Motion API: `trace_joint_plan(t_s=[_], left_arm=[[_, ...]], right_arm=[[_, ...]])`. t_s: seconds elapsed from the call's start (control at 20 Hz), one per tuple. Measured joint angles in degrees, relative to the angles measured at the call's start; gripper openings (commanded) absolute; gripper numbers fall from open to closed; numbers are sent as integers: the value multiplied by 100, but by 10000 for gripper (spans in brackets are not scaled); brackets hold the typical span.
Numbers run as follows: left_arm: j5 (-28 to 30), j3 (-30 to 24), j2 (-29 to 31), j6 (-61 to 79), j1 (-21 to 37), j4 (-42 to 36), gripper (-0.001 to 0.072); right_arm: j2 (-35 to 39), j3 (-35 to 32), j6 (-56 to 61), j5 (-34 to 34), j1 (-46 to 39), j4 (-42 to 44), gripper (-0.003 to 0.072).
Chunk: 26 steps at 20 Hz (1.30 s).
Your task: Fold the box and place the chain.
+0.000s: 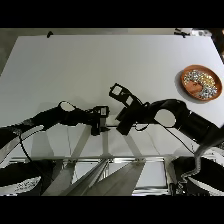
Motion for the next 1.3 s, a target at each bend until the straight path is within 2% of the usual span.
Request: trace_joint_plan(t_s=[0.2,0.35,0.9,1.3], left_arm=[[0,0,0,-2,0,0,331],[0,0,0,-2,0,0,331],[-37,-2,0,15,-4,35,331],[-11,-2,-2,0,-4,11,331]], right_arm=[[55,-925,179,-1379,72,1088,7],[68,-1349,236,-1908,164,1504,7],[81,-2190,267,-2887,793,2083,5],[-66,-2361,304,-3322,905,2245,6]])
